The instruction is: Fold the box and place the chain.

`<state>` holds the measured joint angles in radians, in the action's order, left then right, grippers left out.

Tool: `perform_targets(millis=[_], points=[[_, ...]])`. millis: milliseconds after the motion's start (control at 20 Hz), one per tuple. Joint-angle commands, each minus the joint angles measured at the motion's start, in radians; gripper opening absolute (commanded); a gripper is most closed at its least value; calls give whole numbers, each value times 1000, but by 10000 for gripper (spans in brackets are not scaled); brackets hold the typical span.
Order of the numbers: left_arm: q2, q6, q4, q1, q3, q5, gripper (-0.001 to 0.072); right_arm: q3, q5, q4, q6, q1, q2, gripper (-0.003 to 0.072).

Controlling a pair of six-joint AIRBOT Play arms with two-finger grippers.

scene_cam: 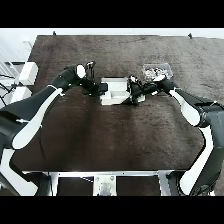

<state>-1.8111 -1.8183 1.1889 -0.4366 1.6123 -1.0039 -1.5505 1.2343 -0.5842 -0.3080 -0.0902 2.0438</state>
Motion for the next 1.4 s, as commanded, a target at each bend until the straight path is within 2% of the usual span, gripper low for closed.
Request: perform_targets(millis=[0, 300, 800, 1050, 1350], points=[[-27, -117, 103, -29, 48, -40, 319, 0, 1, 0, 0, 0, 0, 493], [-126, -193, 188, -55, 200, -194, 319, 0, 1, 0, 0, 0, 0, 493], [-148, -246, 229, -60, 241, -230, 317, 0, 1, 0, 0, 0, 0, 493], [-255, -263, 331, -102, 435, -384, 317, 0, 1, 0, 0, 0, 0, 494], [-281, -300, 339, -103, 443, -402, 317, 0, 1, 0, 0, 0, 0, 494]])
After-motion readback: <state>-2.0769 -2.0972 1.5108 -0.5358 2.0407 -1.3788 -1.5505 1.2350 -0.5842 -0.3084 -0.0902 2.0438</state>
